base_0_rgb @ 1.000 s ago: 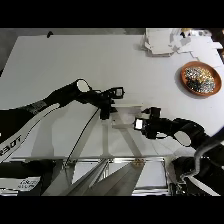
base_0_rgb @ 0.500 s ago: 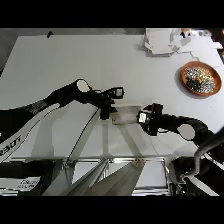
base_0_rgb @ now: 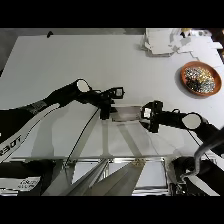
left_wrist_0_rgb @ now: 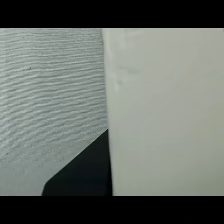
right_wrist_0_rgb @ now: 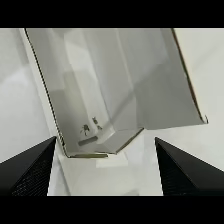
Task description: Fold the box and place the chain.
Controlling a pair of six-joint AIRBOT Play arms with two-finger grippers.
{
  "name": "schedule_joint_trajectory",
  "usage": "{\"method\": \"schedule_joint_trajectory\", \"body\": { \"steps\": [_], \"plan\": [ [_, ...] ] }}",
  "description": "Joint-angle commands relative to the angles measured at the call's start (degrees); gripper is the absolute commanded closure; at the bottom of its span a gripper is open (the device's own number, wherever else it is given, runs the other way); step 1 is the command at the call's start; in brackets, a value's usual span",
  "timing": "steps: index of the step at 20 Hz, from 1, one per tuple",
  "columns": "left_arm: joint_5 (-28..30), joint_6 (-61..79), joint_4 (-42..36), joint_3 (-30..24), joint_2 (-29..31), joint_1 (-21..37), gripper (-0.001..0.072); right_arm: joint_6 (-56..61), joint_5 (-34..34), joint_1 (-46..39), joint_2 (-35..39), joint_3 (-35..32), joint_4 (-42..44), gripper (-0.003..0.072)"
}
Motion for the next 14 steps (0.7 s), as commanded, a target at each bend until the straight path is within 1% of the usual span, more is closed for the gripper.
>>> {"method": "schedule_joint_trajectory", "body": {
  "steps": [1, 5, 10, 14],
  "plan": [
    [0.02, 0.02, 0.0, -0.02, 0.04, -0.02, 0.0698, -5.81, 2.58, -3.28, -3.74, 1.01, 4.48, -0.0007],
    [0.04, 0.02, 0.0, -0.02, 0.04, -0.02, 0.0698, -6.62, 7.26, -5.57, -6.58, 3.19, 5.05, -0.0007],
    [0.04, 0.02, 0.0, -0.02, 0.04, -0.02, 0.0698, -14.58, 9.92, -5.57, -12.24, 3.85, 11.91, -0.0008],
    [0.04, 0.02, 0.0, -0.02, 0.04, -0.02, 0.0698, -16.98, 10.32, -6.56, -13.64, 3.85, 13.07, -0.0008]
  ]
}}
